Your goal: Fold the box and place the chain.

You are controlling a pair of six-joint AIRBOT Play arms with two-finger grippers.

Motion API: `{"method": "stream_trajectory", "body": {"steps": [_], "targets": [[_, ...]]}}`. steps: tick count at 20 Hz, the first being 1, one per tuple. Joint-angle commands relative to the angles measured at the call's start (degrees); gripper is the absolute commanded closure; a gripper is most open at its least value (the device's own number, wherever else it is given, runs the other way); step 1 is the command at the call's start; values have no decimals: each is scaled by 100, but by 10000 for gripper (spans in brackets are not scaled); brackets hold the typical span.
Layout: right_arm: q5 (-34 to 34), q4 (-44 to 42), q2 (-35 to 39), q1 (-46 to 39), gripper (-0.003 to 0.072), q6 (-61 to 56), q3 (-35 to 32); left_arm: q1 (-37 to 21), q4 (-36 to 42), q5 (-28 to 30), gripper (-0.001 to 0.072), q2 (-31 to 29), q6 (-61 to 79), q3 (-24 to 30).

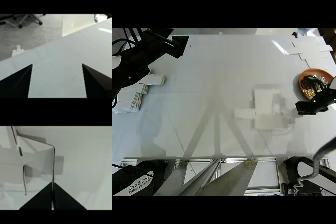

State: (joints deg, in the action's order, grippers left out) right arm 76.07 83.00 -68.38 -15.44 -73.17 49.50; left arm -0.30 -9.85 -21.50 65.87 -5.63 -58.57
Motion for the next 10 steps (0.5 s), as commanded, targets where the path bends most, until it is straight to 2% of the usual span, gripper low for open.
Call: {"method": "stream_trajectory", "body": {"steps": [1,5,10], "targets": [[-149,-1484,229,2,680,472,2,2,0,2,11,-2,2,-4],[-968,-3187,190,2,680,1425,2,2,-2,2,11,-2,0,-2],[-1438,-4448,-321,90,680,2889,0,2,-2,2,11,-2,0,-4]]}}
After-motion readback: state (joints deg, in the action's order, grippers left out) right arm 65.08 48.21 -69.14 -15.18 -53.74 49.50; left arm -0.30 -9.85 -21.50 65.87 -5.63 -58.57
